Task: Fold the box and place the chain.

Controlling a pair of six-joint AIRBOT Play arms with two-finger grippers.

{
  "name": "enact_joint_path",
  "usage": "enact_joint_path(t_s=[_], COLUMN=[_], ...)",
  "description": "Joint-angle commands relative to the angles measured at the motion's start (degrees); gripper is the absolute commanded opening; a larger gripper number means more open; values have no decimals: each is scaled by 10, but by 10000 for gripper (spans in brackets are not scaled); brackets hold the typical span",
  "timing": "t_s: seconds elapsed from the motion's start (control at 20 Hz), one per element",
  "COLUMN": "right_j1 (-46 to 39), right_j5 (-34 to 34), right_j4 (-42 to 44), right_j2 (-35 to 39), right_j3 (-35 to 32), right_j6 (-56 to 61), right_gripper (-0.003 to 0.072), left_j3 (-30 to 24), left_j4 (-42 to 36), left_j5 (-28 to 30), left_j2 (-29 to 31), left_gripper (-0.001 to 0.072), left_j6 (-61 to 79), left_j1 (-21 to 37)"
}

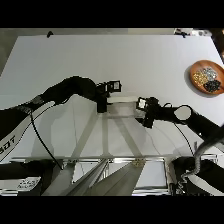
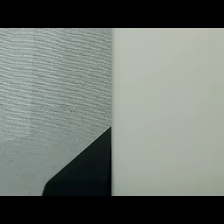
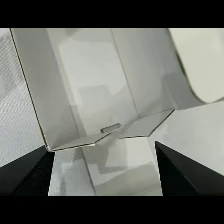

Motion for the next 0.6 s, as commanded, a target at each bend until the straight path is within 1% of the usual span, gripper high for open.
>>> enact_joint_path(t_s=[0.0,0.15,0.35,0.55], right_j1=[0,0,-13,-33], right_j5=[-14,-14,20,26], right_j4=[9,31,32,31], right_j2=[-1,-5,-37,-41], right_j3=[0,3,33,35], right_j6=[-20,-64,-70,-89], right_gripper=[703,703,704,704], left_j3=[0,0,0,0], left_j4=[0,0,0,0], left_j5=[0,0,0,0], left_j2=[0,0,0,0], left_gripper=[16,16,16,16], left_j6=[0,0,0,0], left_j1=[0,0,0,0])
